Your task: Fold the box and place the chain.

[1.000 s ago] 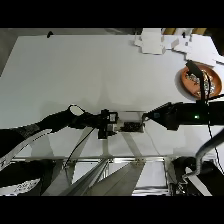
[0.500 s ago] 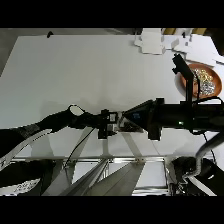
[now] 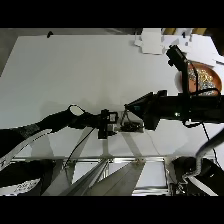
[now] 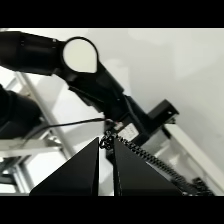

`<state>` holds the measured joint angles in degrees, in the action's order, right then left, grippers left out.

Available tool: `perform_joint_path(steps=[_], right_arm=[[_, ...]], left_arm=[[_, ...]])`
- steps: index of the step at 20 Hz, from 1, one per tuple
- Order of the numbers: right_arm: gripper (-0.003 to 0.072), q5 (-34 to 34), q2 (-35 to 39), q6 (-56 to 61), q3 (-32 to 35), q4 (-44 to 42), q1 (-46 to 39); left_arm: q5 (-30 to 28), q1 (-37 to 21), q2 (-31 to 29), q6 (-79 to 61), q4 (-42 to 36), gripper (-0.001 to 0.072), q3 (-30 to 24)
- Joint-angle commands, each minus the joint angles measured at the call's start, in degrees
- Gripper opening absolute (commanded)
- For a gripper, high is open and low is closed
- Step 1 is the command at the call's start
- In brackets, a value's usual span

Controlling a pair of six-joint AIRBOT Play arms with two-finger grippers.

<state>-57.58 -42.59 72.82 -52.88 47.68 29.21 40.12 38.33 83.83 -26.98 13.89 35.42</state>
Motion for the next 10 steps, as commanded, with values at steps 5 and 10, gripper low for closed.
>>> perform_joint_path(steps=[5, 10], right_arm=[[0.0016, -6.7, -6.6, 2.5, -9.9, 7.4, 0.0], [0.0016, -10.7, -10.0, 3.9, -16.5, 10.8, -0.2]], left_arm=[[0.0, 0.0, 0.0, 0.0, 0.0, 0.0342, 0.0], [0.0, 0.0, 0.0, 0.0, 0.0, 0.0342, 0.0]])
